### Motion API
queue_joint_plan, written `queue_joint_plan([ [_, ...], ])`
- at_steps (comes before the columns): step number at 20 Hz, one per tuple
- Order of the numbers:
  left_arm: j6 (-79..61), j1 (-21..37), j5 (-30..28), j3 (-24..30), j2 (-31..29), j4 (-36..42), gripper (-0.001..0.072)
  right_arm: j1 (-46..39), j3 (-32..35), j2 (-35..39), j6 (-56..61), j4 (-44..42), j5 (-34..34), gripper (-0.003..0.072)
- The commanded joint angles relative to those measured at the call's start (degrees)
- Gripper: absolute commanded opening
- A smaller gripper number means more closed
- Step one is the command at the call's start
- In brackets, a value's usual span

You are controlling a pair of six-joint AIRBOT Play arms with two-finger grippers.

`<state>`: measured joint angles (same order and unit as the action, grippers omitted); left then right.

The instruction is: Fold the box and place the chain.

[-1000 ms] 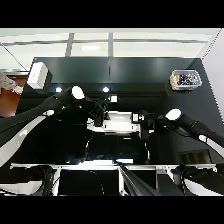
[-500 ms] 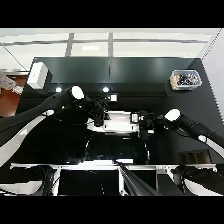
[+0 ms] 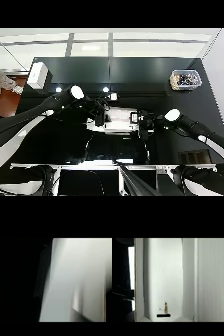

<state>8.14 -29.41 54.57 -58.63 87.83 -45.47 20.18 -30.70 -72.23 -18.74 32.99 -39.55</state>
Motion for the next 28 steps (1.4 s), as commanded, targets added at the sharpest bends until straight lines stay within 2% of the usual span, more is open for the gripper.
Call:
queue_joint_plan([
  [1, 0.6, 0.2, 2.3, -0.1, -2.6, -3.3, 0.0535, 0.0, 0.0, 0.0, 0.0, 0.1, -0.1, 0.0467],
  [5, 15.5, 1.8, 8.7, 0.0, -11.8, -19.4, 0.0539, 0.0, 0.0, 0.0, 0.1, 0.2, -0.1, 0.0467],
  [6, 20.1, 2.4, 11.4, 0.0, -13.7, -21.6, 0.0515, 0.0, 0.0, 0.0, 0.1, 0.3, -0.1, 0.0467],
  [8, 25.7, 4.4, 17.5, 0.0, -15.8, -21.0, 0.0279, 0.0, 0.0, 0.0, 0.1, 0.4, -0.1, 0.0467],
  [9, 27.3, 5.1, 21.3, 0.0, -15.9, -19.5, 0.0046, 0.0, 0.0, 0.0, 0.1, 1.0, -0.1, 0.0467],
  [11, 30.9, 5.4, 27.3, 1.2, -15.7, -12.4, 0.0027, 0.0, 0.0, -0.1, 0.1, 3.1, -0.1, 0.0467],
  [13, 31.5, 5.4, 24.9, 5.7, -15.7, 1.0, 0.0026, 0.0, 0.1, -0.2, 0.1, 3.1, -0.1, 0.0467],
  [14, 30.5, 5.4, 20.7, 8.3, -15.8, 6.6, 0.0026, 0.0, 0.1, -0.2, 0.1, 3.1, -0.1, 0.0467],
  [17, 25.7, 5.4, 0.8, 14.1, -15.7, 22.5, 0.0026, 0.0, 0.1, -0.2, 0.1, 3.0, -0.1, 0.0467],
  [18, 27.4, 5.3, -5.3, 14.5, -15.4, 24.0, 0.0025, 0.0, 0.1, -0.2, 0.1, 3.1, -0.1, 0.0467],
  [19, 31.3, 5.4, -10.1, 14.1, -14.8, 21.8, 0.0025, 0.0, 0.1, -0.2, 0.1, 3.1, 0.0, 0.0466],
  [21, 32.7, 5.1, -13.5, 12.0, -12.9, 15.5, 0.0024, 0.0, 0.1, -0.2, 0.1, 3.0, 0.0, 0.0467],
  [25, 37.6, 4.2, -7.6, 4.4, -5.0, 3.0, 0.0025, 0.0, 0.1, -0.2, 0.1, 3.0, 0.0, 0.0467],
  [28, 40.5, 3.8, 0.2, -1.7, 0.5, -4.5, 0.0025, 0.0, 0.1, -0.2, 0.1, 3.0, 0.0, 0.0467],
])
